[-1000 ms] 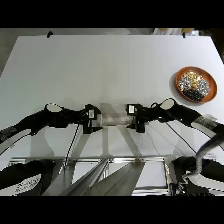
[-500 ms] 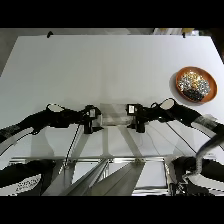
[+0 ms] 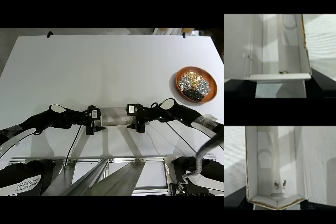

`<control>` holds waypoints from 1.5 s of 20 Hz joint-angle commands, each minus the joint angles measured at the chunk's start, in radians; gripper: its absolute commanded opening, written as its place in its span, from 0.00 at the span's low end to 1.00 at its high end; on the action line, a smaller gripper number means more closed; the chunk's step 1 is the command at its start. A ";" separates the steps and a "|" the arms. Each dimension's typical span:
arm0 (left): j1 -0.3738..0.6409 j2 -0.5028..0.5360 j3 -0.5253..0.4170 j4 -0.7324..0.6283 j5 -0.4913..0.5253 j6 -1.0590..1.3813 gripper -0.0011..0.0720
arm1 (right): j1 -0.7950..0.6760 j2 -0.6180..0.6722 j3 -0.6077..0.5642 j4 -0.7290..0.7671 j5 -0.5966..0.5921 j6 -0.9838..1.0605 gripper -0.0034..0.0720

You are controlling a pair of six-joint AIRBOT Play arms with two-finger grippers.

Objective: Fold the box and place the chain.

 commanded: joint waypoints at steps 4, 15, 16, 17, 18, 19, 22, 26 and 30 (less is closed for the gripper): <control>-0.003 0.000 0.001 -0.004 0.010 0.000 0.20 | 0.000 0.000 0.000 0.001 -0.001 0.000 0.58; -0.003 0.000 0.001 -0.003 0.002 0.000 0.20 | 0.000 0.000 0.000 0.001 -0.001 0.000 0.58; -0.003 0.000 0.001 -0.004 0.002 0.000 0.20 | 0.000 0.000 0.000 0.001 -0.001 0.000 0.58; -0.003 0.000 0.001 -0.004 0.002 0.000 0.20 | 0.000 0.000 0.000 0.001 -0.001 0.000 0.58; -0.003 0.000 0.001 -0.003 0.002 0.000 0.20 | 0.000 0.000 0.000 0.001 -0.001 0.000 0.58; -0.003 0.000 0.001 -0.004 0.002 0.000 0.20 | 0.000 0.000 0.000 0.001 -0.001 0.000 0.58; -0.003 0.000 0.001 -0.004 0.002 0.000 0.20 | 0.000 0.000 0.000 0.001 0.000 0.000 0.58; -0.003 0.000 0.001 -0.004 0.002 0.000 0.20 | 0.000 0.000 0.000 0.008 -0.009 0.000 0.58; -0.003 0.000 0.001 -0.004 0.002 0.000 0.20 | 0.000 0.000 0.000 -0.001 0.042 0.000 0.58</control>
